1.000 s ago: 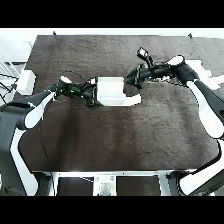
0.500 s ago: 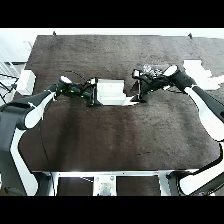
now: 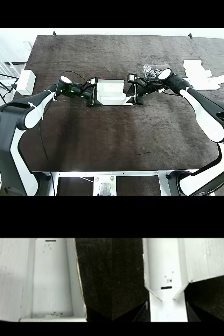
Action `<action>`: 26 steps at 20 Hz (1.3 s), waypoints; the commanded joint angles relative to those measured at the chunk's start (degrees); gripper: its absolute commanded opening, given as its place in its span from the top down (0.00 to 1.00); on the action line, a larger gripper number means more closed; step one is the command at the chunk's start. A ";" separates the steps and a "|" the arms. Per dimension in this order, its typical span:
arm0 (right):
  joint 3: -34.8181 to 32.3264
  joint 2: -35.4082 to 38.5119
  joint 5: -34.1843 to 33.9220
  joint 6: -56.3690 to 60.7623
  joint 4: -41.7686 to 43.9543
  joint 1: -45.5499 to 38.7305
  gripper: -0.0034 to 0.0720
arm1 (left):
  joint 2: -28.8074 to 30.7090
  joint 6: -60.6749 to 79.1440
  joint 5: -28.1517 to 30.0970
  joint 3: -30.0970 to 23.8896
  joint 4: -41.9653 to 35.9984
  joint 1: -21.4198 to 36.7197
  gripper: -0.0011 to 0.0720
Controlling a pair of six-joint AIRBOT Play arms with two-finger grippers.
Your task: Fold the box and place the chain.
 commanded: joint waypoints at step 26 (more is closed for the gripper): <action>-0.48 -2.67 -5.49 -3.74 7.21 5.18 0.19 | 0.02 -0.02 0.00 0.00 -0.02 0.02 0.33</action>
